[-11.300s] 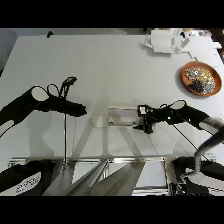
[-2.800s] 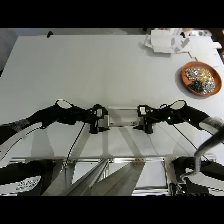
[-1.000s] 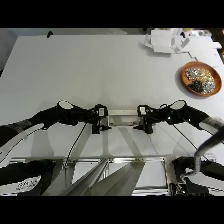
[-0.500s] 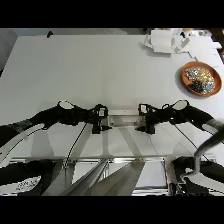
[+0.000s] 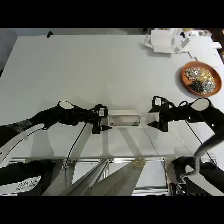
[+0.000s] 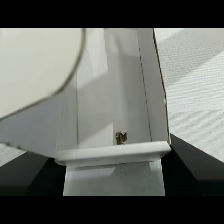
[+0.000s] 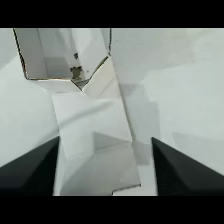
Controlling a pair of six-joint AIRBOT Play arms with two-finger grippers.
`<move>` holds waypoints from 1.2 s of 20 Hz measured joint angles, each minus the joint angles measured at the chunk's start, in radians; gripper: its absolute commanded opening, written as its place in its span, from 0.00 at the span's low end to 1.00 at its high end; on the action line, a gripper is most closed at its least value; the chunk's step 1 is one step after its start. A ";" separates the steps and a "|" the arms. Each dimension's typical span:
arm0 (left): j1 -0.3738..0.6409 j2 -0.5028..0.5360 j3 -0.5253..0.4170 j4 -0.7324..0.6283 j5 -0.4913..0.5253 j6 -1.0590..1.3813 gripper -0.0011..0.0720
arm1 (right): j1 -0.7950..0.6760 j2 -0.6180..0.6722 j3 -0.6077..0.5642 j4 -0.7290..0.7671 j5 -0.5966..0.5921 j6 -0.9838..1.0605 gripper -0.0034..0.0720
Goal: Fold the box and place the chain.
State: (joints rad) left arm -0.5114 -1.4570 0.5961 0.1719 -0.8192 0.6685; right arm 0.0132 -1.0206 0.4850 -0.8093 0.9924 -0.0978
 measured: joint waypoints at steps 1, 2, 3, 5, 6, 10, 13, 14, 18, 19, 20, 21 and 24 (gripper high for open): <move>0.000 0.000 0.000 0.000 0.000 0.000 0.20 | -0.005 0.031 0.000 0.005 0.016 0.015 0.27; 0.000 0.000 0.000 0.000 0.000 0.000 0.20 | -0.008 0.061 0.000 0.025 0.035 0.026 0.06; 0.000 0.000 0.000 0.000 0.000 0.000 0.20 | -0.008 0.084 0.000 0.060 0.054 0.036 0.07; 0.000 0.000 0.000 0.000 0.000 0.000 0.20 | 0.011 0.114 0.000 0.146 0.092 0.044 0.07; 0.000 0.000 0.000 0.000 0.000 0.000 0.20 | 0.032 0.121 0.000 0.192 0.104 0.046 0.07; 0.000 0.000 0.000 0.000 0.000 0.000 0.20 | 0.158 0.113 0.000 0.304 0.051 0.082 0.07; 0.000 0.000 0.000 0.000 0.000 0.000 0.20 | 0.224 0.098 0.000 0.387 -0.099 0.108 0.07; 0.000 0.000 0.000 0.000 0.000 0.000 0.20 | 0.235 0.092 0.000 0.418 -0.149 0.111 0.07; 0.000 0.000 0.000 0.000 0.000 0.000 0.20 | 0.257 0.019 0.000 0.488 -0.290 0.130 0.07; 0.000 0.000 0.000 0.000 0.000 0.000 0.20 | 0.259 -0.009 0.000 0.494 -0.305 0.137 0.07; 0.000 0.000 0.000 0.001 0.000 0.000 0.20 | 0.261 -0.042 0.000 0.501 -0.320 0.148 0.07; 0.000 0.000 0.000 0.000 -0.001 0.000 0.20 | 0.262 -0.074 0.001 0.504 -0.330 0.156 0.07; 0.000 0.000 0.000 0.000 -0.002 -0.001 0.20 | 0.263 -0.138 0.002 0.500 -0.341 0.181 0.07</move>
